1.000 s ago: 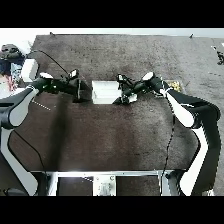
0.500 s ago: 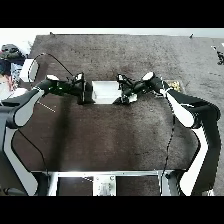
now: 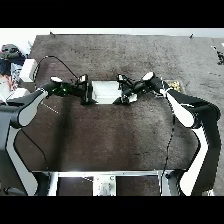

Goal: Fold the box and place the chain.

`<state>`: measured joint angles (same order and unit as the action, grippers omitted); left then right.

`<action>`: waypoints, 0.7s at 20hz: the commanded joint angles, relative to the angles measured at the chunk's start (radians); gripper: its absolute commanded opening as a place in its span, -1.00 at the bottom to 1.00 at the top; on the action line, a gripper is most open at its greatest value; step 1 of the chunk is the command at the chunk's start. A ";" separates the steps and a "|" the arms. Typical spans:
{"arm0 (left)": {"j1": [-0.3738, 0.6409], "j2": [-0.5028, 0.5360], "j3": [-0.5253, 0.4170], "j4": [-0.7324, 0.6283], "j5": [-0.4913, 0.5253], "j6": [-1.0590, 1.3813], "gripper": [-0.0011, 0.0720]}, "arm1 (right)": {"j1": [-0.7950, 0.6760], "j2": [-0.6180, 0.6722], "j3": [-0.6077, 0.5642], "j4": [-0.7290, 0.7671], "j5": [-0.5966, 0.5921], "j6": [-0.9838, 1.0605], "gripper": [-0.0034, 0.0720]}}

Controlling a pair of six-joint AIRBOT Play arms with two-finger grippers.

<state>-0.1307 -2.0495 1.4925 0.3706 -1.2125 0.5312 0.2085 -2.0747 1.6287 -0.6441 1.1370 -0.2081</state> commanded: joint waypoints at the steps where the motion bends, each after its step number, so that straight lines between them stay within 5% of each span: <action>1: -0.001 -0.016 0.000 -0.012 0.017 0.024 0.95 | 0.000 0.000 0.000 0.000 0.000 0.000 0.15; 14: -0.007 -0.017 0.002 -0.014 0.021 0.023 0.94 | 0.000 0.000 0.000 0.000 0.000 -0.001 0.15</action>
<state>-0.1329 -2.0655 1.4944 0.3450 -1.2110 0.5686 0.2085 -2.0747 1.6287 -0.6437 1.1370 -0.2085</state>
